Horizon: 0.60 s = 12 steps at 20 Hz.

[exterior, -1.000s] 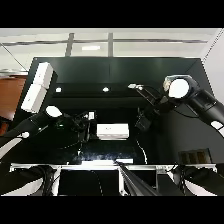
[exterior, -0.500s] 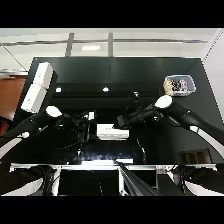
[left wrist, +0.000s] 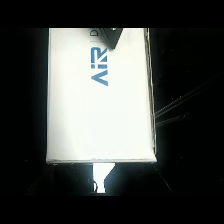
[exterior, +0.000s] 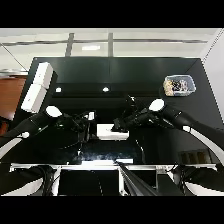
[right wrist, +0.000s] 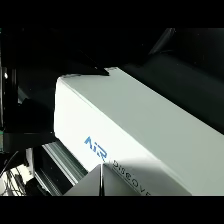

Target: Fold the box and place the chain.

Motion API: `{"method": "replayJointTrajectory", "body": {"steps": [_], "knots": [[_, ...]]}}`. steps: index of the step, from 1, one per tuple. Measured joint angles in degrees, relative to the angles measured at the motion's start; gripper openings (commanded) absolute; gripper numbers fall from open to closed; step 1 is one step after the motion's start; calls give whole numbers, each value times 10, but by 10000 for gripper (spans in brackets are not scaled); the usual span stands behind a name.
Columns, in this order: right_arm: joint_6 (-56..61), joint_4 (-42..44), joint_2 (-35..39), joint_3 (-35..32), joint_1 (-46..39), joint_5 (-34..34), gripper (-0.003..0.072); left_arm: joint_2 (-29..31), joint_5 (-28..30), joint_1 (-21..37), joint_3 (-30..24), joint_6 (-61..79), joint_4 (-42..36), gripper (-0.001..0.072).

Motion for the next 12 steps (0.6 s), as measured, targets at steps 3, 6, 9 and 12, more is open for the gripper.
{"method": "replayJointTrajectory", "body": {"steps": [3, 6, 9, 12], "knots": [[2, -2, -5, 0, 6, -6, 25, 0, 0, 0, 0, 1, 1, 407], [2, -3, -6, 0, 3, -5, 25, 0, 0, 0, 0, 0, 1, 407], [-1, -9, 7, 0, -20, 9, 25, 0, 1, -1, 0, -4, -2, 407], [-4, -3, 52, 1, -63, 29, 25, 0, 0, 0, 0, -3, -2, 410]]}}
